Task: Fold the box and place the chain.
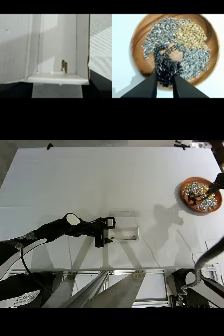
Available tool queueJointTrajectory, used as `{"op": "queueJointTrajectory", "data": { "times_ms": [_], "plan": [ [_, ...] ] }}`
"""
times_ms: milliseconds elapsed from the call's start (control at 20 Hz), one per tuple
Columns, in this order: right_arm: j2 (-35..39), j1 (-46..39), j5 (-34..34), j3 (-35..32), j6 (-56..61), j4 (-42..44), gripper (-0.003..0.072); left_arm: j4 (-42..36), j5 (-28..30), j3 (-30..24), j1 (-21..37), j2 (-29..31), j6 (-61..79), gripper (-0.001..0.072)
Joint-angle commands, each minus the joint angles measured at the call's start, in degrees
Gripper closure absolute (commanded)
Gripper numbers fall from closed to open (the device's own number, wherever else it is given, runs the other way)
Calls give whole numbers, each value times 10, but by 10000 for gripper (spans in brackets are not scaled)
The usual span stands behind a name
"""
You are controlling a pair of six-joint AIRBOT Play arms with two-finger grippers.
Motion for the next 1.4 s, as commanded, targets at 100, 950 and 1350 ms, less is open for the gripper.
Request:
{"op": "queueJointTrajectory", "data": {
  "times_ms": [100,950,1350],
  "plan": [
    [90,0,147,0,-74,133,672,0,0,0,0,0,0,338],
    [346,122,223,-165,-42,293,672,0,0,0,0,0,0,338],
    [350,350,64,-317,35,292,672,0,0,0,0,0,0,338]
  ]
}}
